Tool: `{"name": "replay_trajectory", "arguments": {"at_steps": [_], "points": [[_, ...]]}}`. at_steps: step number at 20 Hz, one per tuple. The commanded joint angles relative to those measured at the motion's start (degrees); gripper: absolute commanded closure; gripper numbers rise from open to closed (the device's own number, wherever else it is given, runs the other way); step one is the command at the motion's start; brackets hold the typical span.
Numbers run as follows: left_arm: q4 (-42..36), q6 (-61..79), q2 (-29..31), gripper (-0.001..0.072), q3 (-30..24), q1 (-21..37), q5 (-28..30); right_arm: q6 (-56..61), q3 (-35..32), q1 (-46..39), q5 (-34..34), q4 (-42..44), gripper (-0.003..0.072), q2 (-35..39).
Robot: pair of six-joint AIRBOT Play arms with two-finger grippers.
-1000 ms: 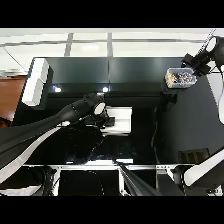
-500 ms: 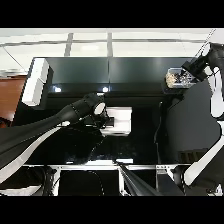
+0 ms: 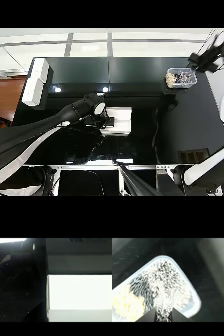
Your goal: Fold the box and place the chain.
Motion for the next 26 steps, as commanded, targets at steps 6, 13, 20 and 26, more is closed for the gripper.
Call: {"name": "replay_trajectory", "arguments": {"at_steps": [6,13,20,26], "points": [[0.00,0.02,0.00,0.0680,0.02,0.00,0.02,-11.43,-3.06,0.42,2.78,5.68,0.0670,28.41],[0.00,0.04,0.00,0.0680,0.02,0.00,-0.15,-14.64,-3.04,9.42,8.17,11.50,0.0671,42.38],[0.00,0.04,0.00,0.0680,0.02,0.00,-0.17,-14.62,-3.04,19.19,15.41,19.85,0.0670,46.49],[0.00,0.04,0.00,0.0680,0.02,0.00,-0.17,-11.47,-5.22,24.17,18.12,28.68,0.0670,46.49]]}}
